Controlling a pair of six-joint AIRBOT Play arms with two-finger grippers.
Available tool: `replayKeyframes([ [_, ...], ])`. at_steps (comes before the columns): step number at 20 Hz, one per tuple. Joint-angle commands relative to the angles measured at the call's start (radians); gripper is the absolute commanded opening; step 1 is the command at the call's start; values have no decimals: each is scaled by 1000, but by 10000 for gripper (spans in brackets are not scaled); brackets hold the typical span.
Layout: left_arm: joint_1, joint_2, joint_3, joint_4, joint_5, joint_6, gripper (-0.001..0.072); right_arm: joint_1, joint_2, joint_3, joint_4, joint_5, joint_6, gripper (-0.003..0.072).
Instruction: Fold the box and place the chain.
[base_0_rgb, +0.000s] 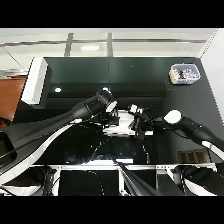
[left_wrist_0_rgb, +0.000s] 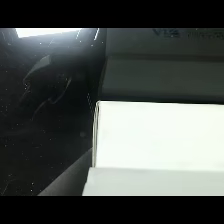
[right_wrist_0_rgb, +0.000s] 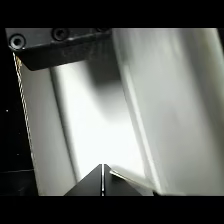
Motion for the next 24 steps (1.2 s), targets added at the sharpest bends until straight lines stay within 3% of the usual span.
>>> replayKeyframes([
  [1, 0, 0, 0, -1, -1, 1, 25, -89, 141, 53, -250, 184, 558, 14],
  [3, 0, 0, 0, -4, 0, 0, 25, -226, 246, 108, -395, 357, 803, 14],
  [4, 0, 0, 0, -4, -1, 0, 25, -299, 282, 105, -475, 389, 870, 14],
  [6, 0, 0, 0, -4, -1, 0, 26, -456, 292, 66, -627, 374, 1049, 15],
  [7, 0, 0, 0, -4, 0, 0, 25, -530, 286, 20, -608, 335, 1130, 15],
  [9, 0, 0, 0, -4, 0, 0, 25, -639, 256, -91, -350, 308, 1134, 15],
  [11, 0, 0, 0, -4, 0, 0, 26, -650, 191, -190, -32, 312, 967, 15],
  [12, 0, 0, 0, -4, 0, 0, 26, -636, 150, -213, 48, 307, 926, 14],
  [17, 0, 0, 0, -4, 0, 0, 26, -499, -42, -219, 228, 278, 782, 15],
  [21, 0, 0, 0, -4, 0, 0, 26, -417, -64, -207, 301, 247, 713, 15],
  [23, 0, 0, 0, -4, -1, 0, 26, -417, -64, -161, 301, 309, 673, 18],
  [24, 0, 0, 0, -4, -1, 0, 25, -417, -64, -131, 299, 345, 665, 149],
])
